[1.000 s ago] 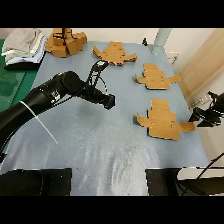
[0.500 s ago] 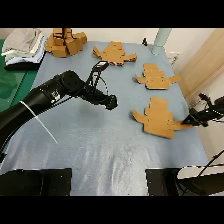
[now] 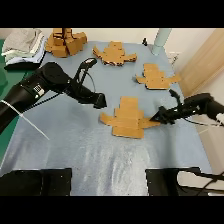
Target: Fold the box.
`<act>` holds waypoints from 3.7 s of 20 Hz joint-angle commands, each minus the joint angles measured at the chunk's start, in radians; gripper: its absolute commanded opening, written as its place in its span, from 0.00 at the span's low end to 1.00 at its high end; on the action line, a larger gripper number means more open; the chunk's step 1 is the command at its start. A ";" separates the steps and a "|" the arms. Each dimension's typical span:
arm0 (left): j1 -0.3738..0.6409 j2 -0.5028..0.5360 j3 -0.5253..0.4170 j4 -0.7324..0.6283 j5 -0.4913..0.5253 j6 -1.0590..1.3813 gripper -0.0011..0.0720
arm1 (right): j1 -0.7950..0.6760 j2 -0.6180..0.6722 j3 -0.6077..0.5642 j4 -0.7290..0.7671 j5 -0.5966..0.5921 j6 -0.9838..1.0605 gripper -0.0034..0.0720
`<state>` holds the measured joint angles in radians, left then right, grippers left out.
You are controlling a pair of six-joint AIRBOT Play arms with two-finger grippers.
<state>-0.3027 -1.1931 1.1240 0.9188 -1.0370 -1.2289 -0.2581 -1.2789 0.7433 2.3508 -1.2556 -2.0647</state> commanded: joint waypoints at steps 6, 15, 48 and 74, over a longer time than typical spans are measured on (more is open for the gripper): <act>0.043 0.009 -0.030 -0.052 -0.064 0.010 0.91 | 0.179 0.041 -0.094 0.010 0.201 0.038 0.41; 0.139 -0.100 -0.030 -0.080 -0.133 0.107 0.91 | 0.293 0.122 -0.111 0.093 0.144 -0.181 0.05; 0.222 -0.532 -0.003 -0.606 -0.325 0.689 0.03 | 0.494 0.299 -0.221 0.067 0.352 -0.150 0.51; -0.146 -0.222 -0.230 -0.586 0.369 1.374 0.03 | 0.460 0.292 -0.061 -0.290 0.245 0.303 0.05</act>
<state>-0.4400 -1.4158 0.8986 0.3328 -0.6994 0.1307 0.1673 -0.9863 0.7418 2.0766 -0.9512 -1.7824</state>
